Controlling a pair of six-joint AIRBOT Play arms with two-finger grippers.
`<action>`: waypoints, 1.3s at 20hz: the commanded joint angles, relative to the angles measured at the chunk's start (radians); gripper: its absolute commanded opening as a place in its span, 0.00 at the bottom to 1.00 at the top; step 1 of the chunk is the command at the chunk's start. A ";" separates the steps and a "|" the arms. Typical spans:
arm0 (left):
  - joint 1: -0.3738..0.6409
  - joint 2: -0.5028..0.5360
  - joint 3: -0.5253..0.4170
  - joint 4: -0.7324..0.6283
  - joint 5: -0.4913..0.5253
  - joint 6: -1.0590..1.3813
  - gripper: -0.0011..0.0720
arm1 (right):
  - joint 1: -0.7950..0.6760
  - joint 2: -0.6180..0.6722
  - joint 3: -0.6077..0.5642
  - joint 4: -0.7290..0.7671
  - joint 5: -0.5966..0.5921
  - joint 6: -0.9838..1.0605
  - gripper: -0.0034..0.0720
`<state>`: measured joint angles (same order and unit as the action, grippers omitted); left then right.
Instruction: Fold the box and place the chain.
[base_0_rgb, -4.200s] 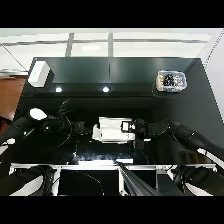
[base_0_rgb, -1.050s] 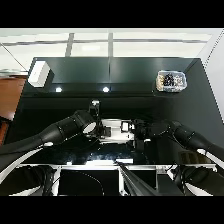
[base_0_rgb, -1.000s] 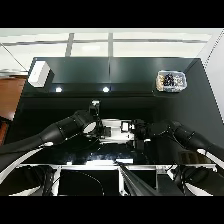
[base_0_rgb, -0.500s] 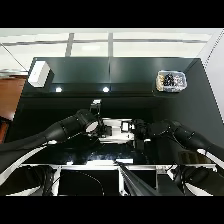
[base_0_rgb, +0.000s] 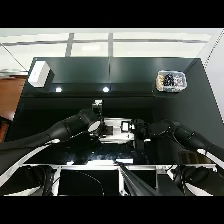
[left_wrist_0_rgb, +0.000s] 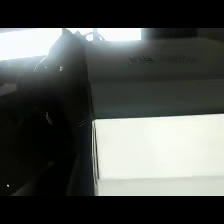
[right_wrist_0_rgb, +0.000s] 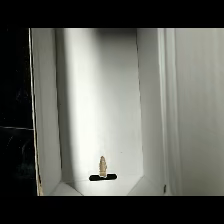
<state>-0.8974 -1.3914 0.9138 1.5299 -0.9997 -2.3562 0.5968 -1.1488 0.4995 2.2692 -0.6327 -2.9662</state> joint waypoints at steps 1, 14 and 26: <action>-0.013 -0.001 0.006 0.003 -0.019 -0.008 0.34 | 0.000 0.000 0.001 0.001 0.000 0.000 0.61; -0.018 -0.002 0.015 0.003 -0.043 -0.008 0.63 | 0.000 0.000 0.001 0.001 0.000 0.004 0.61; -0.018 -0.022 0.018 -0.020 0.013 0.015 0.06 | 0.000 0.000 0.001 0.001 0.000 0.004 0.61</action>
<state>-0.9161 -1.4040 0.9314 1.5341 -1.0286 -2.3573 0.5968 -1.1488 0.4995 2.2719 -0.6323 -2.9597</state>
